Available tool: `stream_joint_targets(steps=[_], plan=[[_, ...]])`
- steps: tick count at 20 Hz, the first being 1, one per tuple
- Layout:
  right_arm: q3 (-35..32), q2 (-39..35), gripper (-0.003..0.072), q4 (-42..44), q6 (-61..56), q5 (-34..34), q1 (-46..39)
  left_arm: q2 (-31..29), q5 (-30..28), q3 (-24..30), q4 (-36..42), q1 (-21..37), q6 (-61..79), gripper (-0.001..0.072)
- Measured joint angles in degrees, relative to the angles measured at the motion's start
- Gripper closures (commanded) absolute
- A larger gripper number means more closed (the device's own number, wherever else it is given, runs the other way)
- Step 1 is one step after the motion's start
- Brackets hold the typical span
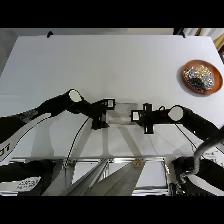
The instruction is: Fold the box and place the chain.
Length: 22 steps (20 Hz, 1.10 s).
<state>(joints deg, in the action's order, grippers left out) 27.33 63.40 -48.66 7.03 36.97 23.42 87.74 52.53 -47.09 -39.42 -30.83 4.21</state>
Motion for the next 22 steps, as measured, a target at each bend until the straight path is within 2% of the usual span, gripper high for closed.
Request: stream_joint_targets(steps=[2, 8, 9, 10, 11, 12, 15, 16, 17, 20, 21, 22], plan=[[0.0, 0.04, 0.0519, 3.23, 2.36, -0.07, 0.02, 0.0, 0.0, 0.0, 0.0, 0.0, 0.0, 0.0397], [0.0, 0.09, 0.0517, 8.7, 6.14, -0.13, 0.02, 0.0, 0.02, 0.0, -0.02, 0.0, 0.02, 0.0397], [0.0, 0.2, 0.0498, 9.11, 6.34, -0.17, 0.02, 0.0, 0.02, 0.0, -0.02, 0.0, 0.02, 0.0397], [0.0, 0.42, 0.0436, 9.62, 6.45, -0.2, 0.02, 0.0, 0.02, 0.0, -0.02, 0.0, 0.02, 0.0397], [0.0, 0.68, 0.0292, 10.23, 6.54, -0.17, 0.02, 0.0, 0.02, 0.0, -0.02, 0.0, 0.02, 0.0397], [0.0, 1.14, 0.022, 11.17, 6.62, -0.07, 0.02, 0.0, 0.02, 0.0, -0.02, 0.0, -0.02, 0.0397], [0.0, 2.36, 0.0216, 14.03, 6.93, -0.42, 0.02, -0.02, 0.07, 0.0, -0.07, 0.02, 0.02, 0.0397], [0.0, 2.62, 0.0264, 14.62, 6.95, -0.52, 0.02, -0.02, 0.07, 0.0, -0.07, 0.02, 0.0, 0.0397], [0.0, 2.8, 0.0367, 15.12, 6.95, -0.57, 0.02, -0.02, 0.07, 0.0, -0.07, 0.02, 0.02, 0.0397], [0.0, 2.58, 0.0605, 14.43, 6.19, -0.9, 0.09, -0.02, 0.04, 0.0, -0.04, 0.02, 0.02, 0.0397], [0.0, 1.92, 0.0667, 12.92, 5.03, -0.85, 0.09, -0.02, 0.04, 0.0, -0.02, 0.02, 0.02, 0.0397], [0.0, 0.94, 0.0668, 11.26, 3.52, -0.55, 0.07, -0.02, 0.02, 0.0, -0.02, 0.02, 0.02, 0.0397]])
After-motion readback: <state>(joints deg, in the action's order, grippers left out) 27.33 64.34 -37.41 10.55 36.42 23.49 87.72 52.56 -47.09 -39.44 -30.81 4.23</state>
